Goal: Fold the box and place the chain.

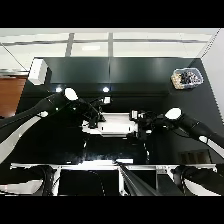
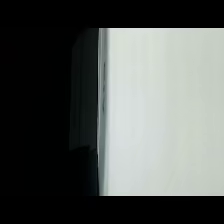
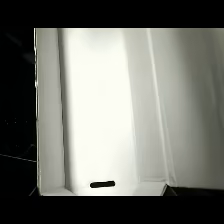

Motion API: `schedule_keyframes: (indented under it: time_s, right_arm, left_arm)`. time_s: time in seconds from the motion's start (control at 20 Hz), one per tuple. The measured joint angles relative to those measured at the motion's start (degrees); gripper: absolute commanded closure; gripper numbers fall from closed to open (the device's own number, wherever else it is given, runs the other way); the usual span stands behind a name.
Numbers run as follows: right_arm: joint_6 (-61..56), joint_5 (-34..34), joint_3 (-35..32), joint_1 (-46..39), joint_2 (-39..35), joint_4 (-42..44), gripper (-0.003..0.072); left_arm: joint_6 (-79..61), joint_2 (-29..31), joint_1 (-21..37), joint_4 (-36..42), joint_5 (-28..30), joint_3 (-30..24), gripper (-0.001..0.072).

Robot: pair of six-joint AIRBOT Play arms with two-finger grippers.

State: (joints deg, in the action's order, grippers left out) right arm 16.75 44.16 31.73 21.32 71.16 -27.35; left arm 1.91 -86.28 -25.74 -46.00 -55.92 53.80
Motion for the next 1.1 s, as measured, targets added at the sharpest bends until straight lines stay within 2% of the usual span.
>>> schedule_keyframes:
  time_s: [0.65,1.1]
  right_arm:
    - [2.2,-2.3,0.0,1.2,1.6,-0.7,-0.0019]
    - [-0.8,-3.3,0.2,1.3,1.8,-2.5,-0.0019]
  left_arm:
    - [0.0,0.0,0.0,0.0,0.2,0.0,0.0685]
    - [0.0,0.0,0.0,0.0,0.3,0.0,0.0685]
